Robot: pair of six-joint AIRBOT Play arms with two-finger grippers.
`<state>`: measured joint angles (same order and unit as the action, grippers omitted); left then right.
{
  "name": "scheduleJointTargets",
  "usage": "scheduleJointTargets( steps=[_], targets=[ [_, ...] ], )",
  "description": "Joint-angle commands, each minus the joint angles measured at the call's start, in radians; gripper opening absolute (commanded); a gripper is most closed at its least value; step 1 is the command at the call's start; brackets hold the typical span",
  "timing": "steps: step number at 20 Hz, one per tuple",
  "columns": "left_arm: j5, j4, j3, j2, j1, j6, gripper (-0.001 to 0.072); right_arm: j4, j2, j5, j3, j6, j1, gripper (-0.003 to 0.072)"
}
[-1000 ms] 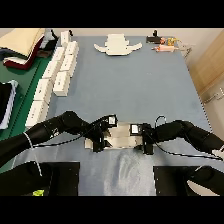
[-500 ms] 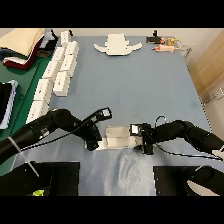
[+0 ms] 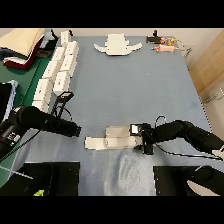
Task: Fold the box.
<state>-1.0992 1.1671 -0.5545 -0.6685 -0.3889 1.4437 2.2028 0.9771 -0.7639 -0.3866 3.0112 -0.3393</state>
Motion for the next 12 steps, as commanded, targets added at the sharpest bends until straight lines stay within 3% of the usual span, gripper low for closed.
scheduleJointTargets(
  steps=[1,6,12],
  targets=[
    [0.007,-0.054,0.059,0.003,0.062,0.13,0.0014,0.0,0.0,0.0,-0.001,-0.001,-0.001,0.047],
    [0.153,-0.249,0.209,-0.084,-0.014,0.135,0.0014,0.0,0.0,0.0,-0.001,-0.001,-0.001,0.047],
    [0.412,-0.422,0.237,-0.133,-0.246,0.135,0.0014,0.0,0.0,0.0,-0.001,-0.001,-0.001,0.047]
  ],
)
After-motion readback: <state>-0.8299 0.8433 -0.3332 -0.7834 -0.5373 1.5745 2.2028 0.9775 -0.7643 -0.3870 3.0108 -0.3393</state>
